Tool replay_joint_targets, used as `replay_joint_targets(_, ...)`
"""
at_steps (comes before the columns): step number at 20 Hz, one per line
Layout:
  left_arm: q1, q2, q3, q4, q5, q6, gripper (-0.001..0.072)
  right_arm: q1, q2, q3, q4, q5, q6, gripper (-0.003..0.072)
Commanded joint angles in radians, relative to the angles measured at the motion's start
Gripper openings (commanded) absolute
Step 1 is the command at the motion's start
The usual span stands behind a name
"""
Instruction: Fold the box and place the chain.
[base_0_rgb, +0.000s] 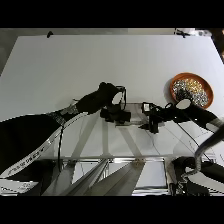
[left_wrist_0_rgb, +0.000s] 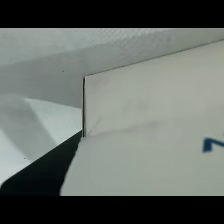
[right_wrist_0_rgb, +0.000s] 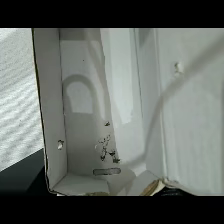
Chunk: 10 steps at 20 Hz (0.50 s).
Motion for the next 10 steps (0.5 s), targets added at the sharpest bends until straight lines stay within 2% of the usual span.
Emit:
replay_joint_targets(1,-0.002,-0.023,0.003,0.001,0.034,-0.087,0.0262,0.000,0.000,0.000,0.000,0.000,0.000,0.0414)
replay_joint_targets(2,-0.003,-0.024,0.003,0.001,0.052,-0.097,0.0254,0.000,0.000,0.000,0.000,0.000,0.000,0.0414)
replay_joint_targets(5,-0.009,-0.027,0.003,0.000,0.077,-0.097,0.0018,0.000,0.000,0.000,0.000,0.000,0.000,0.0414)
replay_joint_targets(10,-0.014,-0.034,0.003,0.001,0.074,-0.097,0.0018,0.000,0.000,0.000,0.000,0.000,0.000,0.0414)
